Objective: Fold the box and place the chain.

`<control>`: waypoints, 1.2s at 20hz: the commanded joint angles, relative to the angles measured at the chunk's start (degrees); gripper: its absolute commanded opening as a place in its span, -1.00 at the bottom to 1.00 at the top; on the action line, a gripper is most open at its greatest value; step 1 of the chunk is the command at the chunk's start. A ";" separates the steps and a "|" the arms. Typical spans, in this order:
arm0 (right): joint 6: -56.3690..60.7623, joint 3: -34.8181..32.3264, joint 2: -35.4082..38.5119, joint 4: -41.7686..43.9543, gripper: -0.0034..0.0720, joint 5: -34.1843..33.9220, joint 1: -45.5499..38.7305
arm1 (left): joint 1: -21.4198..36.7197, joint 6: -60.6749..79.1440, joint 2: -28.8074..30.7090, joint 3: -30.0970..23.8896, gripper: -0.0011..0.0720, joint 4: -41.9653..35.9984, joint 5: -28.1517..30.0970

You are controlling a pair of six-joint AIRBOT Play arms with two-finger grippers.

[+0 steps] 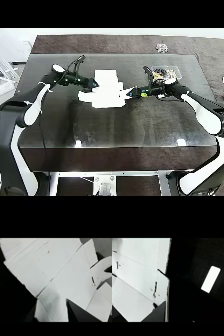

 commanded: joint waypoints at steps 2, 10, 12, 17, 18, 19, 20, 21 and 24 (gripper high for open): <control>-0.37 0.02 0.00 0.00 -0.90 0.02 -0.02 | -0.02 0.39 -1.01 0.02 0.13 -2.19 -2.10; -0.39 0.02 0.00 0.00 -0.90 0.04 -0.02 | -0.02 0.98 -1.01 0.02 -0.02 -2.27 -0.72; -0.39 0.00 0.00 -0.02 -0.90 0.07 -0.02 | 0.00 0.98 -1.01 0.02 -0.03 -2.29 -0.20; -0.39 0.00 0.00 -0.02 -0.90 0.09 -0.02 | 0.00 1.01 -1.01 0.02 -0.03 -2.40 1.57; -0.39 0.02 0.00 -0.02 -0.90 0.07 -0.02 | 0.00 1.07 -1.01 0.02 -0.03 -2.40 1.44; -0.39 0.02 0.00 -0.02 -0.90 0.07 -0.02 | -0.02 1.25 -1.01 0.02 -0.03 -2.40 1.33; -0.39 0.02 0.00 -0.02 -0.90 0.07 -0.02 | -0.02 1.49 -1.01 0.02 -0.36 -2.40 1.18; -0.39 0.02 0.00 -0.02 -0.90 0.07 -0.02 | -0.02 1.46 -1.01 0.02 -0.40 -2.40 1.20; -0.39 0.02 0.00 -0.02 -0.90 0.07 -0.02 | -0.02 3.87 -1.03 0.02 -0.51 -2.54 -1.40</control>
